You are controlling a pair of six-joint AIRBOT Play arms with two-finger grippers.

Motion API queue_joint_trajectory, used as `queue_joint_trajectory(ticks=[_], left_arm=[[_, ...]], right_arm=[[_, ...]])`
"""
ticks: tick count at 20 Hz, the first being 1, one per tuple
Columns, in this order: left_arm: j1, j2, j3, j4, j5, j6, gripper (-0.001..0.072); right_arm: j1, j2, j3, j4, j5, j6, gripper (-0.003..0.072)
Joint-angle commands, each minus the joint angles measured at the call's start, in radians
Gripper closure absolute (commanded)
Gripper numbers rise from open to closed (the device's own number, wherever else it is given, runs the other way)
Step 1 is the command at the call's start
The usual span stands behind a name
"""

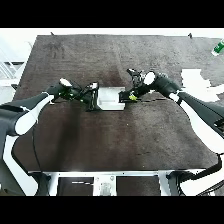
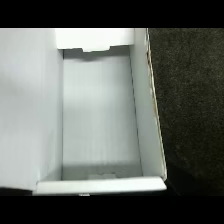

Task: Fold the box and place the chain.

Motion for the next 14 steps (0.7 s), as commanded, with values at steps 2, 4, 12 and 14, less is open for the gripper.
queue_joint_trajectory(ticks=[2, 4, 12, 14], left_arm=[[0.0, 0.0, 0.0, 0.002, 0.001, 0.0, 0.0093], [0.0, 0.0, 0.0, 0.002, 0.001, 0.0, 0.0093], [0.0, 0.0, 0.0, 0.002, 0.001, 0.0, 0.0093], [0.0, 0.0, 0.0, 0.002, 0.001, 0.0, 0.0093]], right_arm=[[0.03, -0.04, 0.071, -0.166, 0.061, 0.113, 0.0252], [0.051, -0.053, 0.1, -0.215, 0.079, 0.146, 0.0252], [0.104, -0.055, 0.155, -0.237, 0.104, 0.315, 0.0252], [0.104, -0.056, 0.155, -0.241, 0.102, 0.337, 0.0253]])
